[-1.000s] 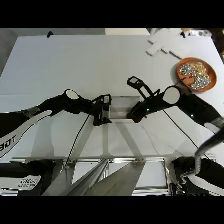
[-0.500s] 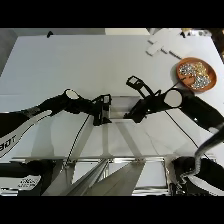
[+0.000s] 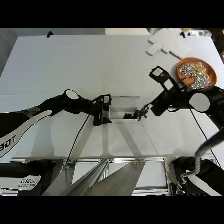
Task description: Fold the box and place the chain.
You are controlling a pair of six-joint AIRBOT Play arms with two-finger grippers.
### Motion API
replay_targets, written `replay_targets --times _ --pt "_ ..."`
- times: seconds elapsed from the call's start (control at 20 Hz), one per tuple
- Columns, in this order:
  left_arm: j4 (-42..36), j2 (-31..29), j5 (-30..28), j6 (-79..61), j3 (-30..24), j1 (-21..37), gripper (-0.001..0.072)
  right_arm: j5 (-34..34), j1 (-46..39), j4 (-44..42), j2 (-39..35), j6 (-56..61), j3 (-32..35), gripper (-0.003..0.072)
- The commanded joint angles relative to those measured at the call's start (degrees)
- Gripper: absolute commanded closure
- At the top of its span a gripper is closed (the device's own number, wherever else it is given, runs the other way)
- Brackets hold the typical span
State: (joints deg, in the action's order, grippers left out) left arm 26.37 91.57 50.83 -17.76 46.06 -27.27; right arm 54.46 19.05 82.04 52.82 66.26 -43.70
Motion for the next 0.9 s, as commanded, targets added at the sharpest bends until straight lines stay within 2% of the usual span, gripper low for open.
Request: replay_targets --times 0.0,0.2,0.4,0.85 --pt "0.0 0.0 0.0 0.0 0.0 0.0 0.0319 -2.9 -4.8 0.3 1.6 0.7 3.7 0.0468" --pt "0.0 0.0 0.0 0.0 0.0 0.0 0.0319 -5.5 -4.0 -6.4 8.1 -5.7 7.8 0.0467" --pt "0.0 0.0 0.0 0.0 0.0 0.0 0.0319 -7.2 1.3 -5.6 10.7 -6.6 7.8 0.0467" --pt "0.0 0.0 0.0 0.0 0.0 0.0 0.0319 -8.2 2.2 -4.9 15.1 -6.3 7.8 0.0468"
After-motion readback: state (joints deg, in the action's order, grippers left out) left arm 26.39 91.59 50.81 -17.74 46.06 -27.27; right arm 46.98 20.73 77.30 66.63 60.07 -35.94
